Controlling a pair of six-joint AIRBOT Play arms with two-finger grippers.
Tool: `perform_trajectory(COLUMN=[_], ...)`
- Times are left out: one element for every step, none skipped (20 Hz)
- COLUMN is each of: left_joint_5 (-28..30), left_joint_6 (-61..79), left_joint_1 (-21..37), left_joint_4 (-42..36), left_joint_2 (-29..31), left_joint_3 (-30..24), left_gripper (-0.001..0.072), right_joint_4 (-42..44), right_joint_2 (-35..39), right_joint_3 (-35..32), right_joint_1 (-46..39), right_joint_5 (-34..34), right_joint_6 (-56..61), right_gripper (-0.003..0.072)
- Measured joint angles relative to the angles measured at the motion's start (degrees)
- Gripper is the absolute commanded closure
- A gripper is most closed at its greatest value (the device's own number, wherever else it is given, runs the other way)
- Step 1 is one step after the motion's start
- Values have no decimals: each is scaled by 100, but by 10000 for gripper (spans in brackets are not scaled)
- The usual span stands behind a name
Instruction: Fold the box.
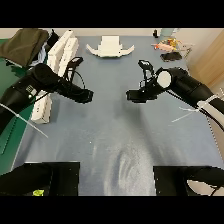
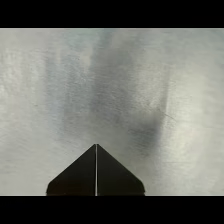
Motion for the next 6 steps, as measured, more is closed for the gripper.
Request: perform_trajectory(left_joint_5=[15,20,28,33,33,39], left_joint_6=[-44,-81,-116,-140,-157,-162], left_joint_1=[-79,-118,-157,-181,-203,-219], left_joint_4=[17,33,31,39,46,46], left_joint_2=[-48,-79,-105,-127,-136,-151], left_joint_3=[0,0,0,0,0,0], left_gripper=[695,695,695,695,695,695], right_joint_4=[26,50,68,79,85,98], right_joint_2=[-11,-15,-17,-24,-24,-24], right_joint_3=[11,17,26,28,35,39], right_joint_1=[0,0,0,0,0,0], right_joint_5=[-2,-7,-22,-28,-22,-35], right_joint_6=[-15,-26,-28,-31,-33,-42], right_gripper=[680,680,680,680,681,680])
